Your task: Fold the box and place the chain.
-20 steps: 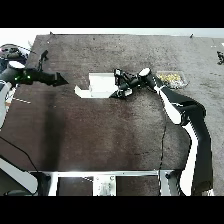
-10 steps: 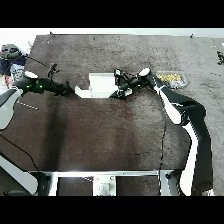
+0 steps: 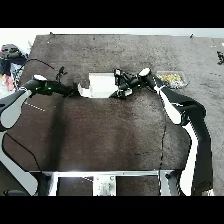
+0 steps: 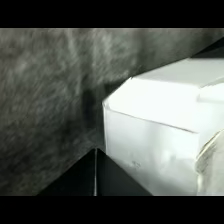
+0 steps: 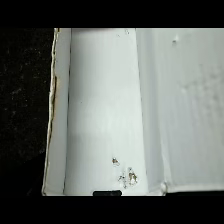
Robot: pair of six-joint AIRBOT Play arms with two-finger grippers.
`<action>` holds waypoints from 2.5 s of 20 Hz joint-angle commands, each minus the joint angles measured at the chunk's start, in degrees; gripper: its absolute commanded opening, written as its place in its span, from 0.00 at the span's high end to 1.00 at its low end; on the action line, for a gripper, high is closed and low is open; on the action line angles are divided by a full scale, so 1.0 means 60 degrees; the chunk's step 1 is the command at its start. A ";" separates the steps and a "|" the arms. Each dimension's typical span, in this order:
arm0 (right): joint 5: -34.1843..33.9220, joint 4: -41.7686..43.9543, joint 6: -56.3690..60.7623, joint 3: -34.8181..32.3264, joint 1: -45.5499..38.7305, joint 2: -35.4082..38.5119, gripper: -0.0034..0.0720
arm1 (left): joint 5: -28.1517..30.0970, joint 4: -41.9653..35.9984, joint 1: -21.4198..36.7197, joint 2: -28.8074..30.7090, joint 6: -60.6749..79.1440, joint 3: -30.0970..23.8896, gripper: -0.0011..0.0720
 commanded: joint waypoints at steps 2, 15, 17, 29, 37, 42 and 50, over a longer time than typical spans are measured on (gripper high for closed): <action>0.0000 0.0000 0.0000 0.0000 0.0007 0.0007 0.29 | -0.0517 -0.0430 -0.0062 -0.0011 0.0080 0.0488 0.55; -0.0004 0.0000 0.0000 0.0000 0.0007 0.0007 0.29 | -0.0933 0.0652 -0.0882 0.0026 -0.1344 0.1504 0.48; 0.0000 0.0000 0.0000 0.0000 0.0007 0.0007 0.29 | -0.0947 0.0743 -0.0973 0.0029 -0.1461 0.1690 0.48; 0.0004 0.0000 0.0000 0.0000 0.0011 0.0007 0.29 | -0.0386 0.2000 -0.1639 0.0026 -0.3417 0.2044 0.48; 0.0000 0.0000 0.0000 0.0000 0.0007 0.0007 0.29 | 0.0138 0.4404 -0.2404 0.0018 -0.5581 0.2605 0.48; 0.0000 0.0000 0.0000 0.0000 0.0007 0.0007 0.29 | 0.0186 0.6204 -0.3013 0.0015 -0.7191 0.2871 0.48; 0.0000 0.0000 0.0000 0.0000 0.0007 0.0007 0.29 | -0.1508 0.9894 -0.4164 -0.0831 -0.9985 0.4845 0.49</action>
